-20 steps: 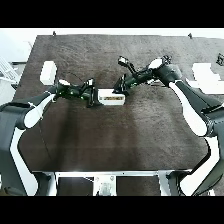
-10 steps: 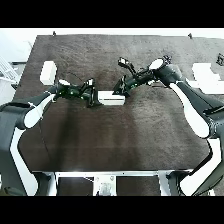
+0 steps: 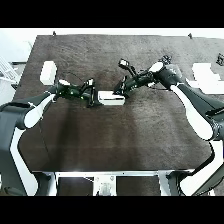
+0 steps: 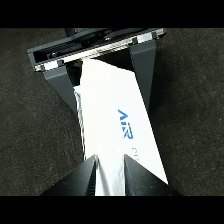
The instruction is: Fold the box and place the chain.
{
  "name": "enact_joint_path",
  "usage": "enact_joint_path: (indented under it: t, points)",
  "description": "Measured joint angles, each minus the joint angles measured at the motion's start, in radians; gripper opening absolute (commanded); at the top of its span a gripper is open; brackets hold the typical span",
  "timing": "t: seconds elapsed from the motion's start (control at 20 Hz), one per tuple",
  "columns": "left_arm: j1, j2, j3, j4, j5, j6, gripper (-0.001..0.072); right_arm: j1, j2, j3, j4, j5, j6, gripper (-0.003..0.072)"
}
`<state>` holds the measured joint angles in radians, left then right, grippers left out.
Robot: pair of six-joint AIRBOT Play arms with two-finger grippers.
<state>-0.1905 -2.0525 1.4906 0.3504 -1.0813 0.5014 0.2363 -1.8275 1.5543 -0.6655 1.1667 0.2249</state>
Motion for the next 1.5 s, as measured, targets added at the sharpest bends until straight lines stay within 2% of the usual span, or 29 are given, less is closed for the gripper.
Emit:
enact_joint_path:
  t: [0.75,0.85,1.0,1.25,1.35,1.5]
  points:
    - [0.001,0.0,0.0,0.0,0.0,0.0,0.0307,0.035,0.017,-0.08,0.025,-0.074,-0.011,0.0198]
    - [-0.001,0.0,0.0,0.002,-0.003,0.005,0.0307,0.04,0.016,-0.11,0.074,-0.075,-0.042,0.0241]
    - [0.0,0.0,0.0,0.002,-0.003,0.004,0.0307,0.031,0.017,-0.153,0.124,-0.061,-0.107,0.0248]
    - [0.0,0.0,0.0,0.002,-0.003,0.002,0.0307,0.005,0.017,-0.177,0.174,-0.054,-0.164,0.0105]
    - [0.0,0.0,0.0,0.001,-0.002,0.002,0.0307,-0.009,0.017,-0.18,0.195,-0.053,-0.175,0.0007]
    - [0.0,0.0,0.0,0.001,-0.002,0.001,0.0307,-0.026,0.014,-0.183,0.216,-0.053,-0.177,0.0007]
